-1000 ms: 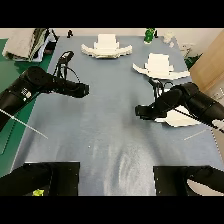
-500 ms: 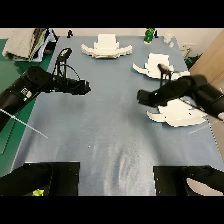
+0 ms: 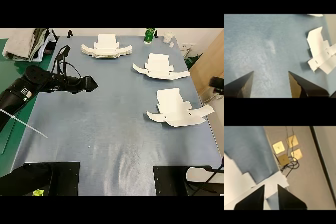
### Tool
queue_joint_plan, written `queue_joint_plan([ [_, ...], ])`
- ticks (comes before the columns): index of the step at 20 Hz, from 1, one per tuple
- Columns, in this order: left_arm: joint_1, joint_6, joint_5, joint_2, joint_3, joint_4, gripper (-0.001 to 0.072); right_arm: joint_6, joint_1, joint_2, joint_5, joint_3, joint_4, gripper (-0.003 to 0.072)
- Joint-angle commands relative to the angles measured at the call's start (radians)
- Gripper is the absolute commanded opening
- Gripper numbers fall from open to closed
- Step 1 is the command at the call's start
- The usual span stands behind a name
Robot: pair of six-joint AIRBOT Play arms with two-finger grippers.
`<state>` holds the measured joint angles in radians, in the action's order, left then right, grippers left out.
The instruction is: Fold the box.
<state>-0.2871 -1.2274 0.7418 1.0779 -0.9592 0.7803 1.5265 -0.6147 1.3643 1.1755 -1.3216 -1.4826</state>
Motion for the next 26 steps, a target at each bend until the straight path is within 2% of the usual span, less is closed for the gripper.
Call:
queue_joint_plan([
  [1,0.000,-0.007,0.012,0.000,0.000,-0.032,0.0658,0.163,-0.244,0.165,0.023,-0.059,-0.248,0.0255],
  [3,0.000,-0.008,0.027,0.000,0.000,-0.061,0.0658,0.209,-0.296,0.263,0.115,-0.140,-0.347,0.0255],
  [5,0.000,-0.008,0.028,0.000,0.000,-0.071,0.0658,0.266,-0.308,0.347,0.212,-0.229,-0.372,0.0255],
  [6,0.000,-0.009,0.029,0.000,0.000,-0.071,0.0658,0.291,-0.308,0.370,0.222,-0.249,-0.387,0.0255],
  [9,0.000,-0.021,0.029,0.001,0.000,-0.071,0.0658,0.360,-0.307,0.403,0.236,-0.252,-0.412,0.0254],
  [17,0.000,-0.022,0.048,0.000,0.000,-0.071,0.0658,0.424,-0.305,0.422,0.394,-0.241,-0.514,0.0245],
  [18,0.000,-0.022,0.056,0.000,0.000,-0.071,0.0658,0.423,-0.305,0.422,0.417,-0.234,-0.533,0.0209],
  [20,0.000,-0.022,0.066,0.000,0.000,-0.070,0.0658,0.425,-0.298,0.422,0.457,-0.214,-0.584,0.0002],
  [22,0.000,-0.019,0.055,0.000,0.000,-0.071,0.0658,0.446,-0.272,0.422,0.478,-0.200,-0.637,0.0003],
  [24,0.000,-0.019,0.056,0.001,0.000,-0.071,0.0658,0.435,-0.232,0.423,0.452,-0.199,-0.724,0.0002],
  [26,0.000,-0.022,0.093,0.001,0.000,-0.076,0.0646,0.397,-0.169,0.421,0.457,-0.199,-0.822,0.0002],
])
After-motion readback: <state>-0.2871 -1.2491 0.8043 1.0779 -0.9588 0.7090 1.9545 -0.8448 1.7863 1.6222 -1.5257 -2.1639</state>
